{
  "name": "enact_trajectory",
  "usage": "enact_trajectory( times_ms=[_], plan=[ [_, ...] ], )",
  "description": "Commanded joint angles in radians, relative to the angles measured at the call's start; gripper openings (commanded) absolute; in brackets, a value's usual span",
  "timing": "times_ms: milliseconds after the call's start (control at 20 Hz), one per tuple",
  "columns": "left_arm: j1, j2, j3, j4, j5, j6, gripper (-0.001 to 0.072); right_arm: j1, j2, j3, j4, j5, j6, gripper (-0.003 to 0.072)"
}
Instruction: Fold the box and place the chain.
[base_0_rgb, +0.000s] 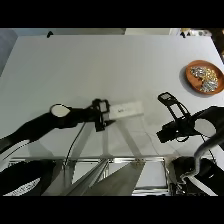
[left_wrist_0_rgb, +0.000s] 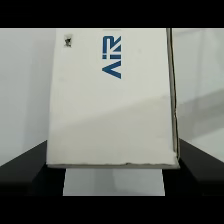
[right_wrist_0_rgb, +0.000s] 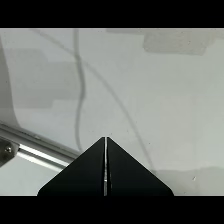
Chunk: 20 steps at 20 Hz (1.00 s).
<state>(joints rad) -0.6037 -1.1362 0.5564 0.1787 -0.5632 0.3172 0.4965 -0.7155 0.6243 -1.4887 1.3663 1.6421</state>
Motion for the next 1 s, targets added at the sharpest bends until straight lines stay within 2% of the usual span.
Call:
enact_trajectory(
  times_ms=[0, 150, 300, 400, 600, 750, 950],
  plan=[
    [0.108, 0.183, 0.001, 0.063, 0.044, -0.205, 0.0004, 0.000, 0.001, 0.001, 0.000, 0.000, 0.000, 0.0019],
    [0.253, 0.310, 0.001, 0.253, 0.058, -0.399, 0.0004, 0.000, 0.000, 0.001, 0.000, 0.000, 0.000, 0.0019],
    [0.422, 0.388, 0.001, 0.492, 0.043, -0.686, 0.0004, 0.000, 0.001, 0.001, 0.000, 0.000, 0.000, 0.0019],
    [0.539, 0.405, 0.001, 0.650, 0.007, -0.864, 0.0004, 0.000, 0.001, 0.001, 0.000, 0.000, 0.000, 0.0019],
    [0.742, 0.372, 0.000, 0.909, -0.062, -1.159, 0.0003, 0.000, 0.001, 0.001, 0.000, 0.000, 0.000, 0.0019],
    [0.854, 0.320, 0.000, 0.966, -0.135, -1.247, 0.0004, 0.000, 0.001, 0.001, 0.000, 0.001, 0.000, 0.0019],
    [0.915, 0.232, 0.000, 0.968, -0.238, -1.250, 0.0008, 0.000, 0.001, 0.001, 0.000, 0.001, 0.000, 0.0019]
  ],
)
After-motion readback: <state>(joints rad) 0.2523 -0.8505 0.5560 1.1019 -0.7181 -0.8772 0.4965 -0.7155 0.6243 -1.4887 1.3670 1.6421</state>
